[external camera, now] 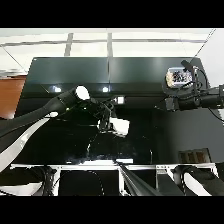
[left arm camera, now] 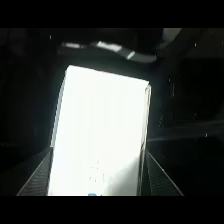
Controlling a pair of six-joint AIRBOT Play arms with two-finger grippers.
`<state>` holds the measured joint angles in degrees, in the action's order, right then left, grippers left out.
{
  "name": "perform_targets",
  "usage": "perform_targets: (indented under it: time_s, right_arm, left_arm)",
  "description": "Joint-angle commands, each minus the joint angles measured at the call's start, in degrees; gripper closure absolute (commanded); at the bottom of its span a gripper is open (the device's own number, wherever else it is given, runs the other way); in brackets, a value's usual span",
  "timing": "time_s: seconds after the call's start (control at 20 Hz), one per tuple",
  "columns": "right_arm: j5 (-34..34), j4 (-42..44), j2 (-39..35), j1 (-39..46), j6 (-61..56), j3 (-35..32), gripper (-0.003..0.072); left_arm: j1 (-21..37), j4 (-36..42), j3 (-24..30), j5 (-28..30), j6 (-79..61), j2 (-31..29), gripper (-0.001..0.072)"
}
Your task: Fold the box and place the chain.
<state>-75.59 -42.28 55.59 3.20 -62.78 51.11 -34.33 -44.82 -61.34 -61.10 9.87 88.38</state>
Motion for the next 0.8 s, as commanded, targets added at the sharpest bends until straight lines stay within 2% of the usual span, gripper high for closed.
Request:
perform_targets:
  time_s: [0.0, 0.1, 0.15, 0.2, 0.25, 0.35, 0.45, 0.65, 0.75]
  right_arm:
    - [0.5, 0.0, 0.0, 0.0, 0.0, 0.0, 0.0674]
    - [1.4, 0.0, 0.0, 0.0, 0.0, 0.0, 0.0674]
    - [1.5, 0.0, 0.0, 0.0, 0.0, 0.0, 0.0674]
    - [1.4, 0.0, 0.0, 0.0, 0.0, 0.0, 0.0674]
    - [1.2, 0.0, 0.0, 0.0, 0.0, 0.0, 0.0674]
    - [1.3, 0.0, 0.0, 0.0, 0.0, 0.0, 0.0674]
    - [1.3, 0.0, 0.0, 0.0, 0.0, 0.0, 0.0674]
    - [2.0, 0.1, 0.0, 0.0, 0.0, 0.0, 0.0674]
    - [2.8, 0.2, 0.0, 0.0, -0.1, 0.0, 0.0674]
  left_arm:
    - [-2.3, -8.6, -0.1, 2.4, 2.8, 0.1, 0.0]
    - [-4.0, -8.8, -0.1, 4.5, 2.9, 0.1, 0.0035]
    - [-4.4, -9.3, -0.1, 5.2, 3.7, 0.1, 0.0106]
    - [-4.5, -10.4, -0.5, 5.1, 4.9, 0.1, 0.0224]
    - [-4.2, -12.6, -1.6, 4.9, 8.4, 0.0, 0.031]
    - [-1.4, -16.3, -4.3, 4.9, 15.6, -0.2, 0.031]
    - [4.4, -19.0, -7.8, 5.3, 22.6, -0.2, 0.031]
    - [22.3, -22.4, -15.0, 10.1, 33.1, 0.8, 0.0309]
    - [32.2, -22.3, -21.2, 11.3, 39.9, 3.8, 0.0309]
